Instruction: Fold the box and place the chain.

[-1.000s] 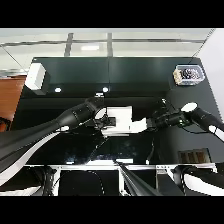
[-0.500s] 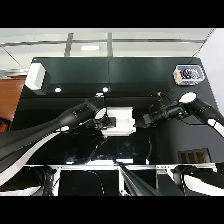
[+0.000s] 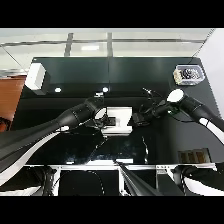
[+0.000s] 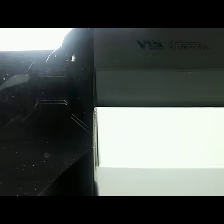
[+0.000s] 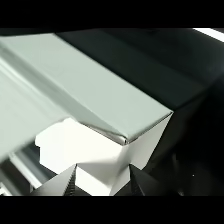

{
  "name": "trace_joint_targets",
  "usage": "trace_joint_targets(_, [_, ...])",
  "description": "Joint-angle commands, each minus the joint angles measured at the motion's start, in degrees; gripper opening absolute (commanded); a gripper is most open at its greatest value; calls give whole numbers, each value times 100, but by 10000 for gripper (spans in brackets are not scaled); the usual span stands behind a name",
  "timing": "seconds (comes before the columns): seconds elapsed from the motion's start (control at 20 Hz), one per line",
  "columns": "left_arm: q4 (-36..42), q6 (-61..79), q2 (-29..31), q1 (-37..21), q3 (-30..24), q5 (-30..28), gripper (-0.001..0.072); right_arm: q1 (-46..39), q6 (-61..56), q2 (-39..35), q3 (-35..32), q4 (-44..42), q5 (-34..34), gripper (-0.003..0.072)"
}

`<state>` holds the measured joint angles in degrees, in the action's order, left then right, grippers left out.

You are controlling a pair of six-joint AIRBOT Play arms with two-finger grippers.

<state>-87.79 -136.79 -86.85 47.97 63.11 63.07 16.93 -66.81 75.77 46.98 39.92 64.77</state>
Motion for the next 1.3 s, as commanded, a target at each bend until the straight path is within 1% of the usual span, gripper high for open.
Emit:
trace_joint_targets(0.0, [0,9,2,2,4,0,29,514,-1281,2,413,1178,-212,353])
trace_joint_targets(0.05, [0,9,2,2,4,0,29,658,-1617,2,522,1552,-212,353])
trace_joint_targets(0.1, [0,9,2,2,4,0,29,798,-1919,2,614,1875,-227,265])
trace_joint_targets(0.2, [0,9,2,2,4,0,29,1023,-2343,2,688,2177,-363,229])
trace_joint_targets(0.35, [0,9,2,2,4,0,29,1469,-3473,7,739,3001,-682,228])
trace_joint_targets(0.45, [0,9,2,2,4,0,29,1768,-4218,11,802,3582,-704,228])
trace_joint_targets(0.55, [-2,9,2,2,4,0,29,1982,-4782,13,833,3934,-662,229])
trace_joint_targets(0.6, [-2,9,2,2,4,0,29,2072,-5031,20,848,4057,-612,261])
trace_joint_targets(0.7, [-2,9,2,2,4,0,29,2214,-5300,50,848,4227,-498,270])
trace_joint_targets(0.8, [-2,9,2,2,4,0,29,2262,-5410,107,848,4273,-345,331])
trace_joint_targets(1.25, [-2,9,2,2,4,0,29,2367,-5670,463,892,4223,-313,326])
